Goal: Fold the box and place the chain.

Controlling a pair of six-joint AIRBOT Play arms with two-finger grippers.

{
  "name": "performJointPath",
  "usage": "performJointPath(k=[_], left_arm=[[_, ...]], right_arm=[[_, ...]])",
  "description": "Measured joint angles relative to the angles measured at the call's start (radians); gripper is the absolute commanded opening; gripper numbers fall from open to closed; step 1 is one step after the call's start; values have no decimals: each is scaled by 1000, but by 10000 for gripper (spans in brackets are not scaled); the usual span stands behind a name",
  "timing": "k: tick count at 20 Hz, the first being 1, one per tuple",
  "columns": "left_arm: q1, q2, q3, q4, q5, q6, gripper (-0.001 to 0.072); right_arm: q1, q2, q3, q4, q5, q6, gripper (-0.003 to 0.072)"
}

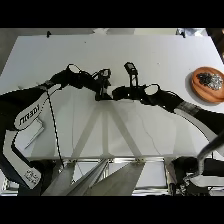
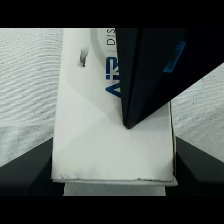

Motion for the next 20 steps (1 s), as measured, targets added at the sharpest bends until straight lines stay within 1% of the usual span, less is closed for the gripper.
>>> performJointPath(k=[3, 6, 8, 11, 13, 16, 18, 20], left_arm=[[0, 0, 0, 0, -1, 0, 218], [-2, 0, 0, -3, 0, -1, 218], [-2, 0, 0, -5, 0, -5, 218], [-2, 0, 0, -4, -1, -5, 218], [-2, 0, 0, -4, -1, -4, 218], [-2, 0, 0, -3, -1, -2, 218], [-2, 0, 0, -3, -2, -2, 218], [-2, 0, 0, -3, -2, -2, 218]], right_arm=[[1, 4, 0, -42, 1, 28, 7], [2, 42, -4, -81, 3, 30, 8], [2, 90, -6, -100, -24, 23, 8], [-11, 192, -3, -91, -112, 18, 8], [-37, 272, -2, -106, -130, 16, 8], [-105, 389, -2, -177, -105, 26, 8], [-164, 451, -2, -250, -47, 56, 8], [-227, 497, -2, -356, 14, 116, 8]])
